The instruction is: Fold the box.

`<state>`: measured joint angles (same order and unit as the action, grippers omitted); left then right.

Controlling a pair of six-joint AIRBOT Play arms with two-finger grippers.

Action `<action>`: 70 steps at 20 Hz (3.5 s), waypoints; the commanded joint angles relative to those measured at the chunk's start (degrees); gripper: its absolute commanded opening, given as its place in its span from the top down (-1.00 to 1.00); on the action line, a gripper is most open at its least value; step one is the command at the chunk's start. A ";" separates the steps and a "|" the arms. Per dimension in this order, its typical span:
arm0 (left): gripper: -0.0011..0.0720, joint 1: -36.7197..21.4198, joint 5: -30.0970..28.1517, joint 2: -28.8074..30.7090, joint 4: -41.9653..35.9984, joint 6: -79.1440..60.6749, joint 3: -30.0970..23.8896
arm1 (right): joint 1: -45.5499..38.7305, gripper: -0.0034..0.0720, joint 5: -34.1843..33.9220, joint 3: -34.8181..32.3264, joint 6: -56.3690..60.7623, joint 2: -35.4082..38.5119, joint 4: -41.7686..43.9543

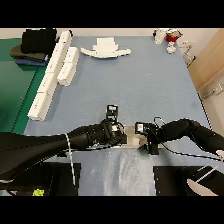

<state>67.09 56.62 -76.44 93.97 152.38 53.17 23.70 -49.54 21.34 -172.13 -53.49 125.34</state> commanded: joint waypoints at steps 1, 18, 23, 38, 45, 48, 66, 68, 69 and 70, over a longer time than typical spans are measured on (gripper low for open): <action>-0.16 0.00 1.55 0.94 -0.04 -0.02 0.42 | -0.02 -0.46 0.02 0.07 0.02 0.00 0.00; 0.94 0.31 11.23 17.94 2.69 -33.09 2.34 | -0.02 -0.47 0.02 0.07 0.02 0.00 0.00; 0.94 -8.94 2.27 31.54 -7.19 -57.61 -11.58 | -0.02 -0.47 0.02 0.07 0.00 0.00 0.00; -0.93 -30.03 -20.06 37.40 -56.98 -155.53 -35.91 | -0.02 -0.47 0.02 0.07 0.02 0.00 0.00; -0.93 -30.03 -20.65 32.37 -65.77 -163.58 -36.63 | -0.02 -0.47 0.02 0.07 0.02 0.00 0.00; -0.93 -30.03 -20.70 30.53 -69.24 -167.34 -36.61 | -0.02 -0.47 0.02 0.07 0.02 0.00 0.00; -0.93 -29.92 -27.56 26.82 -74.75 -168.17 -36.57 | -0.02 -0.47 0.02 0.07 0.02 0.00 0.00; -0.93 -29.92 -27.52 26.12 -75.78 -168.23 -36.39 | -0.02 -0.47 0.02 0.07 0.02 0.00 0.00; -0.93 -29.92 -27.50 25.62 -76.91 -168.54 -36.26 | -0.02 -0.47 0.02 0.07 0.02 0.00 0.00; -0.93 -29.92 -27.39 25.22 -77.72 -169.70 -36.13 | -0.02 -0.47 0.02 0.07 0.02 0.00 0.00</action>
<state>37.21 29.74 -50.30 18.65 -16.10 16.80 23.70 -49.52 21.34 -172.13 -53.49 125.32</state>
